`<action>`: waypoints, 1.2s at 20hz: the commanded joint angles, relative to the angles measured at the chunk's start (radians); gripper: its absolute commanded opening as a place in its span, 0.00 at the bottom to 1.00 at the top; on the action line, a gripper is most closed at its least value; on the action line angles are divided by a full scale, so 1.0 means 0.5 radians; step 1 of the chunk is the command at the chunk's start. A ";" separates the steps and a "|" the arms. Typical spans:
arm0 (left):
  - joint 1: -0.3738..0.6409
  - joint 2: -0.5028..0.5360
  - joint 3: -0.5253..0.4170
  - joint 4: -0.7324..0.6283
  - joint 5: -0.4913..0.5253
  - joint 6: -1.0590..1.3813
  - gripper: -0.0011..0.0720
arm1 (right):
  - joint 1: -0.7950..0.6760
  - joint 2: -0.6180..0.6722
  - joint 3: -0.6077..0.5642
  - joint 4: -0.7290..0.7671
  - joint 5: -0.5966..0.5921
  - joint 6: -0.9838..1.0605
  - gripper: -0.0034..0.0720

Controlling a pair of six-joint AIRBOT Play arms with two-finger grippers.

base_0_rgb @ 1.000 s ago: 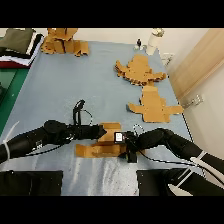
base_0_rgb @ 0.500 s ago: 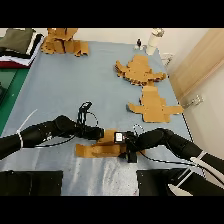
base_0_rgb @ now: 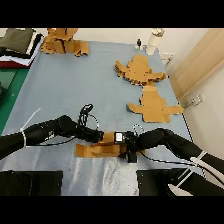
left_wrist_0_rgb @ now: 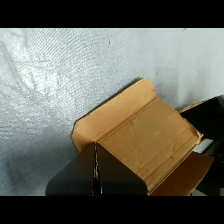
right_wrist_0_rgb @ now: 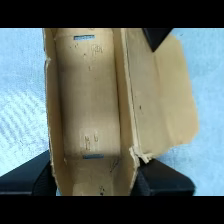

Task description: Fold the box.

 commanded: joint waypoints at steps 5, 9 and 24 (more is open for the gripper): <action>0.019 0.013 0.021 0.022 -0.032 0.085 0.03 | 0.001 -0.001 0.002 0.001 0.001 0.000 0.63; 0.220 0.268 0.027 0.025 -0.053 0.366 0.03 | 0.001 -0.001 0.002 0.001 0.001 -0.001 0.63; -0.130 0.848 -0.238 0.846 -0.484 1.308 0.97 | 0.001 -0.001 0.002 0.001 0.001 0.000 0.63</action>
